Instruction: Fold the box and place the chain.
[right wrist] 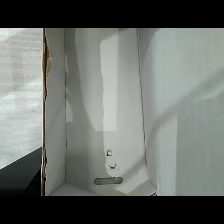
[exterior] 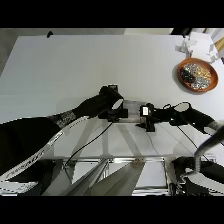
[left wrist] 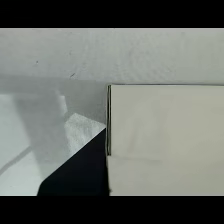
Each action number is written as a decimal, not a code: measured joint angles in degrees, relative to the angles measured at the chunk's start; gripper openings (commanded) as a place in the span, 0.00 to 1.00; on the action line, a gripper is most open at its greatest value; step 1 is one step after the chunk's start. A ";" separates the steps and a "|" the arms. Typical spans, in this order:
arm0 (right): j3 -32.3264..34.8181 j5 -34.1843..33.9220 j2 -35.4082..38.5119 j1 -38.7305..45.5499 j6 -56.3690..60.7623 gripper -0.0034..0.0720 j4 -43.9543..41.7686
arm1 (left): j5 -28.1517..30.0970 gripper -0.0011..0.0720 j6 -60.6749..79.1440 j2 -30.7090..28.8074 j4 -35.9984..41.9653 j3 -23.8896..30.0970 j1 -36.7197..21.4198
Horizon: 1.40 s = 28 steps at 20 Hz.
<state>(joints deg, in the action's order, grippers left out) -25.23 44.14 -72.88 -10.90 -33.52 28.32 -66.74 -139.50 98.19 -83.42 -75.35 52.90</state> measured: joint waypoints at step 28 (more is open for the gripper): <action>0.00 -0.02 0.00 -0.02 0.02 0.58 -0.04 | 9.86 0.97 124.39 -23.43 28.04 26.21 -21.66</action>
<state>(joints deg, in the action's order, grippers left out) -25.23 44.12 -72.88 -10.92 -33.50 28.27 -56.88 -15.11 74.76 -55.37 -49.15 31.24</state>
